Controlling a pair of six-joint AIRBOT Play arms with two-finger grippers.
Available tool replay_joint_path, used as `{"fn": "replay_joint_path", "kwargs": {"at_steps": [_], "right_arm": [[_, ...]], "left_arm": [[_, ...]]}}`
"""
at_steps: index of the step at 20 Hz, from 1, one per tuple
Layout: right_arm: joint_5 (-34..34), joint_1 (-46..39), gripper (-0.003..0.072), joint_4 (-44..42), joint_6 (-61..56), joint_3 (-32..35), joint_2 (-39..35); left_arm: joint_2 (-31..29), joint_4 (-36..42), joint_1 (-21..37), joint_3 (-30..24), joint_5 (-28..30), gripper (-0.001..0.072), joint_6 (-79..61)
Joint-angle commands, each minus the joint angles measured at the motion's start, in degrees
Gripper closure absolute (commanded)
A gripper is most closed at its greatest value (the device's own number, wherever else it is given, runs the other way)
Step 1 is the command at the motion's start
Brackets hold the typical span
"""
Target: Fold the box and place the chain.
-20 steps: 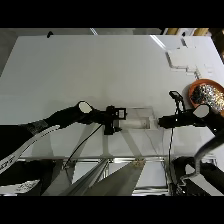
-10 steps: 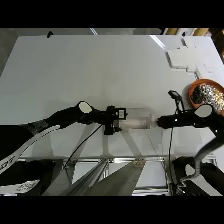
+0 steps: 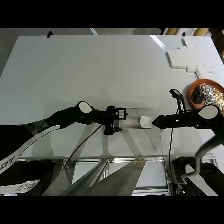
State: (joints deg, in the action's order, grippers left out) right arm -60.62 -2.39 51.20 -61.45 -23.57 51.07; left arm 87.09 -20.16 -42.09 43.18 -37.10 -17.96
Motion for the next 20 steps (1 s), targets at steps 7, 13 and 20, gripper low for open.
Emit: {"fn": "replay_joint_path", "kwargs": {"at_steps": [7,13,20], "right_arm": [[0.4,1.7,0.0367,-4.5,-0.2,0.0,-3.3],[4.6,8.3,0.036,-2.3,-4.7,0.0,-3.3],[4.3,16.0,0.0273,14.7,-23.4,-5.8,-0.9]], "left_arm": [[0.0,0.0,-0.2,0.0,0.0,0.0491,0.0],[0.0,0.0,-0.1,0.0,0.0,0.0491,0.0],[0.0,0.0,-0.2,0.0,0.0,0.0491,0.0]]}}
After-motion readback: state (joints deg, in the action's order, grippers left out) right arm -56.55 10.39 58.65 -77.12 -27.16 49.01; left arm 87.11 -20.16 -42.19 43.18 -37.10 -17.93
